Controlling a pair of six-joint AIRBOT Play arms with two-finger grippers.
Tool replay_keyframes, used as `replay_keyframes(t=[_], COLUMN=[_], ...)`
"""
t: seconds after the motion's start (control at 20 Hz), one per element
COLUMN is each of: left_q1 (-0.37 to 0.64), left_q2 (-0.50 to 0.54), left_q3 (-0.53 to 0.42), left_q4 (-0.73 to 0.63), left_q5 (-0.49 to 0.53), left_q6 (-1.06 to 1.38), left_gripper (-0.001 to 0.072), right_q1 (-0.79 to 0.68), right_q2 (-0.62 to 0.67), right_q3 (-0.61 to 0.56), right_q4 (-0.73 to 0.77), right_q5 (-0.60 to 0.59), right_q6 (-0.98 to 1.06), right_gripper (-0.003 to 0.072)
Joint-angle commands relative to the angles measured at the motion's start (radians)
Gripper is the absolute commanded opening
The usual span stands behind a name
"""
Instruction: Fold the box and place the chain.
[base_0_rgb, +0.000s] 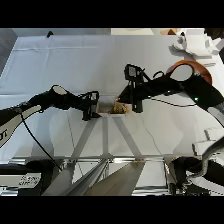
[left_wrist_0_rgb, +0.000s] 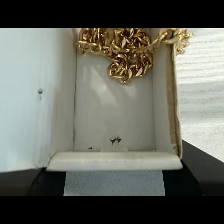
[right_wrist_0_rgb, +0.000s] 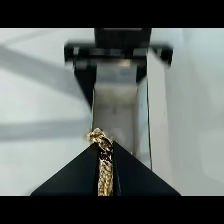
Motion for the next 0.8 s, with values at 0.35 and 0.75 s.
replay_keyframes(t=[0.35, 0.75], left_q1=[0.0, 0.0], left_q2=[0.0, 0.0], left_q3=[0.0, 0.0], left_q4=[0.0, 0.0], left_q5=[0.0, 0.0], left_q6=[0.0, 0.0], left_gripper=[0.0275, 0.0275], right_q1=[0.091, 0.091], right_q2=[-0.006, -0.037], right_q3=[0.001, 0.0], right_q4=[0.105, -0.108], right_q5=[-0.177, -0.127], right_q6=[0.071, 0.212], right_gripper=[0.0008, 0.031])
